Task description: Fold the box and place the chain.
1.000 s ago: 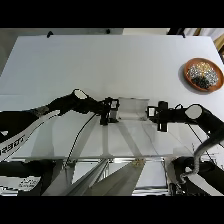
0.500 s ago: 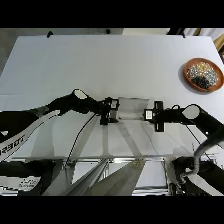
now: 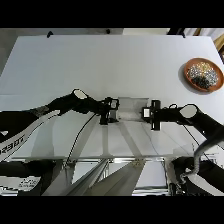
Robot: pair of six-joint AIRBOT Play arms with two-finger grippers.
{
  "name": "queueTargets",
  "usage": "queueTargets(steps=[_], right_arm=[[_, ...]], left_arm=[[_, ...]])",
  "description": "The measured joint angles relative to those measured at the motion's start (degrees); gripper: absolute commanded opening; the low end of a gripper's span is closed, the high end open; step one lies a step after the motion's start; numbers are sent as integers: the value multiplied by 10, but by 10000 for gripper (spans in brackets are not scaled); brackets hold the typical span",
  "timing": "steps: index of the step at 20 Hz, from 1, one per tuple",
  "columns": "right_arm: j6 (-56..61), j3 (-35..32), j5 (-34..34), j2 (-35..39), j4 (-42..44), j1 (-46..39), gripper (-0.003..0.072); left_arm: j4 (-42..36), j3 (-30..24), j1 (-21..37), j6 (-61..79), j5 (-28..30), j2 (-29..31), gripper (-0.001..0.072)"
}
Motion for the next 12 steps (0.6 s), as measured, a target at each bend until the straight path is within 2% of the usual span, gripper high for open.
queueTargets(steps=[3, 4, 5, 9, 12], right_arm=[[-2, 0, -8, -8, 6, 5, 384], [-2, 0, -10, -9, 7, 6, 229], [0, 0, -14, -10, 7, 7, 25], [57, 0, -5, 2, -35, -6, 12], [116, 0, 16, 37, -86, -44, 12]], left_arm=[[0, 0, 0, 0, 0, 0, 140], [0, 0, 0, 0, 0, 0, 140], [0, 0, 0, 0, 0, 0, 140], [0, 0, 0, 1, 0, 0, 140], [0, 0, 0, 1, 0, 0, 140]])
